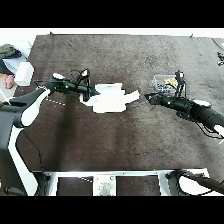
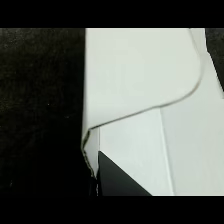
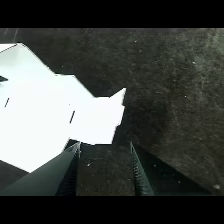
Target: Fold the box and place the chain.
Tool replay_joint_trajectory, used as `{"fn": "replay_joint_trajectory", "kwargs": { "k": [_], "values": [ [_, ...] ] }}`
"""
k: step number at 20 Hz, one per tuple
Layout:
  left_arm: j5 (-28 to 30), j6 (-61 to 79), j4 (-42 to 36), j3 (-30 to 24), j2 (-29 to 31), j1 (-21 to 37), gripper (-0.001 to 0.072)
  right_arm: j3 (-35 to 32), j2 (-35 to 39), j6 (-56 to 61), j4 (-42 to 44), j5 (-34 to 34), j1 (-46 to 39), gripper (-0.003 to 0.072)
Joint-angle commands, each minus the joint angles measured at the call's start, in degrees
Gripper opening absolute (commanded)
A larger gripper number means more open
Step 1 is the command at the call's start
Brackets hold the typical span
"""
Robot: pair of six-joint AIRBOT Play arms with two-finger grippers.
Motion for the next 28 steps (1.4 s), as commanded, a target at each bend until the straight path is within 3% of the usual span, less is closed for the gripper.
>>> {"fn": "replay_joint_trajectory", "kwargs": {
  "k": [1, 3, 7, 10, 12, 16, 19, 20, 21, 25, 28],
  "values": [
    [0.17, 0.07, 0.07, -0.20, -0.02, 0.02, 0.0011, 0.00, 0.04, -6.23, 0.24, 4.90, 0.07, 0.0374],
    [0.20, 0.04, 0.09, -0.20, -0.02, 0.02, 0.0011, 0.00, 0.04, -10.91, 0.22, 9.46, 0.11, 0.0374],
    [0.24, 0.04, 0.09, -0.20, -0.02, 0.02, 0.0012, 0.13, 0.04, -17.57, 0.07, 10.86, 1.97, 0.0374],
    [0.24, 0.04, 0.04, -0.20, -0.02, 0.02, 0.0012, 0.15, 0.04, -23.32, -0.48, 7.96, 8.28, 0.0374],
    [0.37, 0.04, -0.04, -0.17, -0.02, 0.02, 0.0012, 0.70, -0.09, -23.23, -5.70, 2.69, 12.96, 0.0374],
    [0.37, 0.04, -0.04, -0.17, -0.02, 0.02, 0.0011, 4.81, -3.56, -22.99, -13.75, 1.84, 17.73, 0.0375],
    [0.35, 0.04, -0.04, -0.17, -0.02, 0.02, 0.0012, 9.77, -7.63, -20.39, -21.53, 4.24, 18.78, 0.0402],
    [0.37, 0.04, -0.04, -0.17, -0.02, 0.02, 0.0012, 11.47, -8.87, -19.19, -24.98, 4.52, 19.58, 0.0555],
    [0.37, 0.04, -0.04, -0.17, -0.02, 0.02, 0.0012, 13.11, -9.97, -18.21, -28.41, 4.52, 20.55, 0.0596],
    [0.37, 0.04, -0.04, -0.17, -0.02, 0.02, 0.0012, 17.73, -14.21, -17.40, -36.98, 4.24, 23.15, 0.0595],
    [0.37, 0.04, -0.04, -0.17, -0.02, 0.02, 0.0012, 19.19, -17.16, -17.51, -38.82, 3.41, 23.58, 0.0596]
  ]
}}
